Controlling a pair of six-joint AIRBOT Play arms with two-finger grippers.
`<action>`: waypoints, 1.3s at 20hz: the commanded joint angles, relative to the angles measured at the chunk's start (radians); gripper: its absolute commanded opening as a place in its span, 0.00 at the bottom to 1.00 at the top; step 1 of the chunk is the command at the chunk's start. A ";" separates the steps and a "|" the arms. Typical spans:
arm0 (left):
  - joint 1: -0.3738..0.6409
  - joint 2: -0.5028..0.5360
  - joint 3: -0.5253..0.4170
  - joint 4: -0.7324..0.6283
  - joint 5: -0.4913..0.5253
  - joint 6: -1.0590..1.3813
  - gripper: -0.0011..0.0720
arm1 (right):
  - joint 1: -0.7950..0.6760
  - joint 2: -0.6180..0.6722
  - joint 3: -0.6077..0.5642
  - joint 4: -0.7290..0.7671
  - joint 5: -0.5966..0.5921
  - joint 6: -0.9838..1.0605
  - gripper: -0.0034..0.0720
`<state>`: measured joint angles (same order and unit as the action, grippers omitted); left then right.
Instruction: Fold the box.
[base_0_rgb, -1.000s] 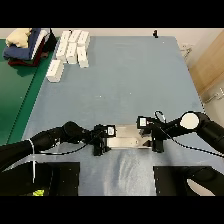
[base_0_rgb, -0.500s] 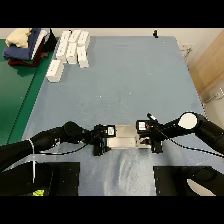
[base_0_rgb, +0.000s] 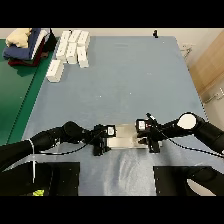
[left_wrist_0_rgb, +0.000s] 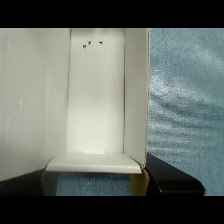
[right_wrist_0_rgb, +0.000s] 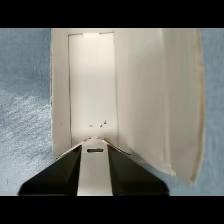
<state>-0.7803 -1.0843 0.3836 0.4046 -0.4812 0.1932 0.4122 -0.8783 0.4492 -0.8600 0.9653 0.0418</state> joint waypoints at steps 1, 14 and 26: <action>0.001 0.000 0.001 0.000 0.000 0.000 0.58 | 0.001 -0.002 -0.001 0.037 -0.010 -0.008 0.57; 0.001 0.000 0.001 0.000 0.000 0.000 0.58 | 0.001 -0.016 -0.004 0.060 -0.006 0.017 0.96; 0.001 0.000 0.001 0.000 0.000 0.000 0.58 | 0.000 0.150 0.074 -0.513 0.048 0.953 0.05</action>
<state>-0.7807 -1.0843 0.3836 0.4042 -0.4808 0.1944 0.4133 -0.7815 0.4950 -1.1652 1.0061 0.6178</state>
